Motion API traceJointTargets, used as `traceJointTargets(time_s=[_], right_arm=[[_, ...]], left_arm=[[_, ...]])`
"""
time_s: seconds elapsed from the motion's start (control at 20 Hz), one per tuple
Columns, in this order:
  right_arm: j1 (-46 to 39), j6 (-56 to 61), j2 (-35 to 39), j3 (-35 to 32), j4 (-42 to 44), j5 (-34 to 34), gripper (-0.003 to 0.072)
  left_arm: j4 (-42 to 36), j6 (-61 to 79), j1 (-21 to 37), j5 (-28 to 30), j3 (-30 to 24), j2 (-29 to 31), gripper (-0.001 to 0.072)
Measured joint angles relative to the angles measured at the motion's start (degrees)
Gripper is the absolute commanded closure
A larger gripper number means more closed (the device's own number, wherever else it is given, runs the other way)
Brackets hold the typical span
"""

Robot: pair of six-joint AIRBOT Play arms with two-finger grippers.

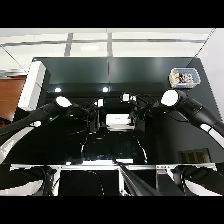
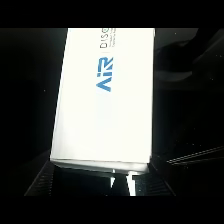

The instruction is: Fold the box and place the chain.

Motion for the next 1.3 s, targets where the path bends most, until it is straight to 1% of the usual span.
traceJointTargets(time_s=[0.15,0.25,0.4,0.45,0.5,0.6,0.7,0.85,1.0,1.1,1.3], right_arm=[[0.00,0.48,0.07,-0.52,0.00,-0.33,0.0366],[-0.07,2.03,0.74,0.17,-0.92,1.22,0.0367],[-1.27,9.35,3.67,2.32,-0.81,3.76,0.0369],[-2.01,13.27,4.70,2.71,-0.90,5.14,0.0485],[-2.82,17.79,5.51,2.89,-0.68,6.23,0.0679],[-4.15,26.84,6.49,1.75,0.13,8.74,0.0672],[-4.92,32.61,6.91,-1.20,4.00,8.59,0.0672],[-5.40,36.87,5.84,-5.57,14.82,3.02,0.0671],[-5.57,38.64,2.82,-7.50,23.65,-2.32,0.0671],[-5.62,39.30,0.59,-8.07,26.10,-3.96,0.0671],[-5.68,39.74,-2.93,-8.55,26.58,-4.76,0.0671]], left_arm=[[0.00,0.00,0.00,0.00,0.00,0.00,0.0302],[-0.07,-0.13,0.00,-0.02,0.00,0.00,0.0302],[-0.09,-0.15,0.00,-0.02,0.00,0.00,0.0302],[-0.09,-0.15,0.00,-0.04,0.00,0.00,0.0302],[-0.09,-0.15,0.00,-0.04,0.00,0.00,0.0302],[-0.09,-0.13,0.00,-0.04,0.00,0.00,0.0302],[-0.07,-0.13,0.00,-0.02,0.00,0.00,0.0302],[-0.07,-0.11,0.00,-0.02,0.00,0.00,0.0302],[-0.07,-0.11,0.00,-0.02,0.00,0.00,0.0302],[-0.07,-0.11,0.00,-0.02,0.00,0.00,0.0302],[0.00,0.09,0.00,0.00,0.00,0.00,0.0302]])
